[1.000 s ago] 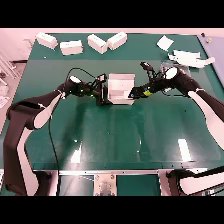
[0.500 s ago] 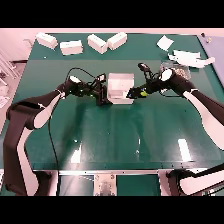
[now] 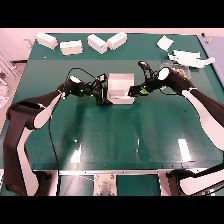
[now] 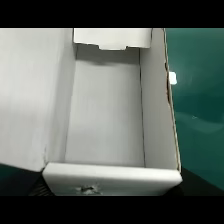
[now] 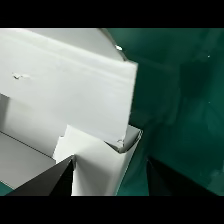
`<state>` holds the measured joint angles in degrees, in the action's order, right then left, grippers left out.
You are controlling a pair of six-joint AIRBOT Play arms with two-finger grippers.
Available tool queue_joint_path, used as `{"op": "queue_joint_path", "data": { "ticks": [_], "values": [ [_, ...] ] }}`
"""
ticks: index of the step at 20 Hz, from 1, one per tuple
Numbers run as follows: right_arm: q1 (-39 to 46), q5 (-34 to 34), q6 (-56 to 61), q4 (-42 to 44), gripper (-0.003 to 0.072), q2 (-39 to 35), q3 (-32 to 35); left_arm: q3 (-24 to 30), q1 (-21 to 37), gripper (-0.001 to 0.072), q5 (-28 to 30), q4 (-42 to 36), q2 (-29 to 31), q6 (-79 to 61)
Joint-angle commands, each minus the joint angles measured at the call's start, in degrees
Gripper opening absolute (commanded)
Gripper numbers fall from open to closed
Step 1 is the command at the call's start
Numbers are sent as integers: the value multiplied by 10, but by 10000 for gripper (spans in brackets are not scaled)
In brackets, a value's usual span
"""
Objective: Fold the box and place the chain.
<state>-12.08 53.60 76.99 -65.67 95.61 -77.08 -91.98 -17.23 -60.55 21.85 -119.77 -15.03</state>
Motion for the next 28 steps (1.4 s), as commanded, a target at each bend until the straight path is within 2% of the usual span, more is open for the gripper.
{"op": "queue_joint_path", "data": {
  "ticks": [1,2,6,10,13,16,23,24,25,28],
  "values": [
    [-18,8,44,-50,505,13,-20,0,0,562,0,0,0,0],
    [-23,16,54,-54,483,19,-27,0,0,562,0,0,0,0],
    [-44,43,66,-72,472,38,-51,0,0,562,0,0,0,0],
    [-65,93,131,-171,444,47,-86,0,0,562,0,0,0,0],
    [-80,119,162,-215,402,47,-102,0,0,562,0,0,0,0],
    [-93,140,210,-256,402,47,-105,0,0,562,1,0,0,0],
    [-106,136,284,-256,362,53,-106,0,0,562,0,0,0,0],
    [-110,136,292,-255,350,57,-106,0,0,562,0,0,0,0],
    [-111,136,298,-254,305,61,-106,0,0,562,0,0,0,0],
    [-117,132,318,-253,275,70,-107,0,0,562,0,0,0,0]
  ]
}}
